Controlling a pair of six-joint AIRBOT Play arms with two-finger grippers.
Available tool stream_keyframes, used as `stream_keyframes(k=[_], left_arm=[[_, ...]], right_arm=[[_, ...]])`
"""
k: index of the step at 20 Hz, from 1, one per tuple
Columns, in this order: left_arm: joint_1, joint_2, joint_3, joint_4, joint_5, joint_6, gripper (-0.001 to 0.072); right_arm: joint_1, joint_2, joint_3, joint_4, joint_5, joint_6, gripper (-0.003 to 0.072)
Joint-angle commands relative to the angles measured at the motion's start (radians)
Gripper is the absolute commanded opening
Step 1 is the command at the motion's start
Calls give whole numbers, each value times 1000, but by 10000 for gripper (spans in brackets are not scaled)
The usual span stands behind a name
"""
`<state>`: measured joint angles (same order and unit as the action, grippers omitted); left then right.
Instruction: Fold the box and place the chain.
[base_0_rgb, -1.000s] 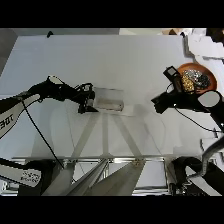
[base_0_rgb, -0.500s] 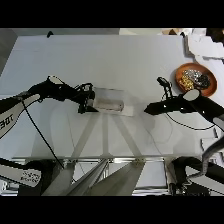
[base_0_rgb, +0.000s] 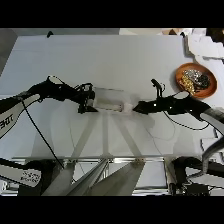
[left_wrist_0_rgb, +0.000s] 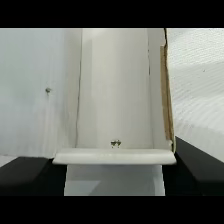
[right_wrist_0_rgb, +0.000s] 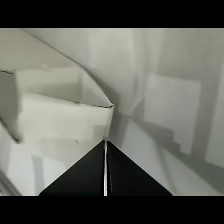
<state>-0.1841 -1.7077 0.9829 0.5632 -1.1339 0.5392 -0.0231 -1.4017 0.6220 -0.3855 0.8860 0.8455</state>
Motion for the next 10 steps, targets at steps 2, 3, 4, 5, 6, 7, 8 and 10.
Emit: stream_keyframes(k=[2,3,4,5,6,7,8,10], left_arm=[[0,0,-1,-1,1,-1,339],[0,0,-1,-1,1,-1,339],[0,0,-1,-1,1,-1,339],[0,0,-1,-1,1,-1,339],[0,0,-1,-1,1,-1,339],[0,0,-1,-2,1,-1,339],[0,0,-1,-2,1,-1,339],[0,0,-1,-2,1,-1,339]], right_arm=[[40,-11,0,255,43,-129,4],[50,-11,0,276,45,-140,6],[59,-11,0,285,44,-140,8],[66,-11,0,288,41,-140,16],[69,-11,0,288,37,-140,66],[72,-10,0,287,37,-140,118],[72,-9,0,288,39,-140,126],[72,-6,0,288,39,-140,214]])
